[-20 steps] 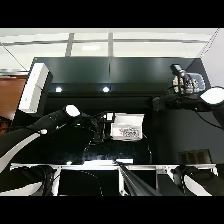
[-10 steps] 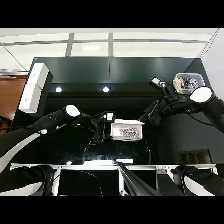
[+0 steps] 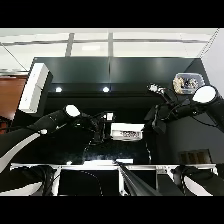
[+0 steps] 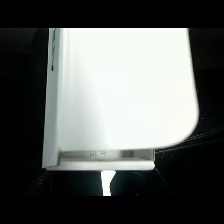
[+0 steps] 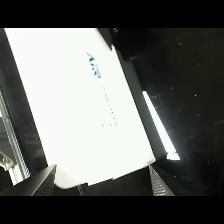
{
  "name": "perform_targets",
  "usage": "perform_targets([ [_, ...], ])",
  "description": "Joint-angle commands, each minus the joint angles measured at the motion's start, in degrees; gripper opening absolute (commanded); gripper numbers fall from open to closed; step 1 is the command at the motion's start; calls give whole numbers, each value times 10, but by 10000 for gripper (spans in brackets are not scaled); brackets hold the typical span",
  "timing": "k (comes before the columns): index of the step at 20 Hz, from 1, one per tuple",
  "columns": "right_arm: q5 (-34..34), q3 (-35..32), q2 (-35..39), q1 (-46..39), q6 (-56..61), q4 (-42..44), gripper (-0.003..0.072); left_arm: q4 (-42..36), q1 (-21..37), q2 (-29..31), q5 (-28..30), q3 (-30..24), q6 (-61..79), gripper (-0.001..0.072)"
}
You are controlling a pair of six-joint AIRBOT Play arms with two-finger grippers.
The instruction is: Fold the box and place the chain.
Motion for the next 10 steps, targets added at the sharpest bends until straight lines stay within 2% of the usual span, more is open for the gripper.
perform_targets([
  [1, -15, -24, 14, 1, -13, -7, 720, 0, 0, 0, 0, 0, 0, 439],
  [5, -92, -67, 13, 9, -96, 22, 720, 0, 0, 0, 0, 0, 0, 439],
  [10, -109, -68, 13, 66, -114, 13, 720, 0, 0, 0, 0, 0, 0, 439],
])
